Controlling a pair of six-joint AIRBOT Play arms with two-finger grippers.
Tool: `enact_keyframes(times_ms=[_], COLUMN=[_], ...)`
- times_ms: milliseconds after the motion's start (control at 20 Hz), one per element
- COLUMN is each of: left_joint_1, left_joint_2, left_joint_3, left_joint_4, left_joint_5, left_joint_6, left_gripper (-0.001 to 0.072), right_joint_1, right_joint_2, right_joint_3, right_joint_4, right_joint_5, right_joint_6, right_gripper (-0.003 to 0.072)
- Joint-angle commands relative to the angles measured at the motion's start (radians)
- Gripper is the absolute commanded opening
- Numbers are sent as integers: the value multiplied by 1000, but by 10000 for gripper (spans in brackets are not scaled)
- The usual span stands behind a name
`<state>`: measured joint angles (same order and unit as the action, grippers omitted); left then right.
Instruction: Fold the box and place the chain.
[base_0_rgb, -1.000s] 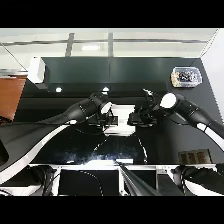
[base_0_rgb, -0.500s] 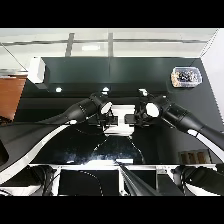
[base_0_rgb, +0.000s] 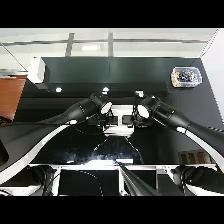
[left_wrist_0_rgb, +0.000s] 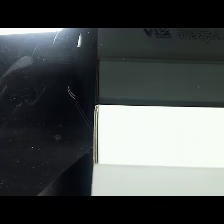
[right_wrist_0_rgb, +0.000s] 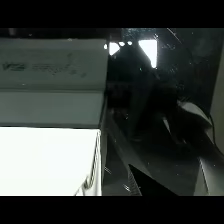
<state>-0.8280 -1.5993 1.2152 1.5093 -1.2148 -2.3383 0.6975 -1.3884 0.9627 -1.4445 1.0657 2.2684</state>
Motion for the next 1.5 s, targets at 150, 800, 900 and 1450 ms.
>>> enact_keyframes(times_ms=[150, 800, 900, 1450], left_joint_1=[1, 1, 1, 1], left_joint_2=[0, 0, 0, 0], left_joint_3=[0, 0, 0, 0], left_joint_4=[0, 0, 0, 0], left_joint_5=[0, -1, -1, -1], left_joint_6=[0, 0, 0, 0], left_gripper=[27, 27, 27, 27], right_joint_1=[3, 21, 21, 21], right_joint_2=[-31, -32, -32, -38], right_joint_3=[5, 11, 20, 39], right_joint_4=[3, -5, -7, -11], right_joint_5=[4, -20, -15, -10], right_joint_6=[10, 10, 10, 10], right_gripper=[292, 14, 165, 170])
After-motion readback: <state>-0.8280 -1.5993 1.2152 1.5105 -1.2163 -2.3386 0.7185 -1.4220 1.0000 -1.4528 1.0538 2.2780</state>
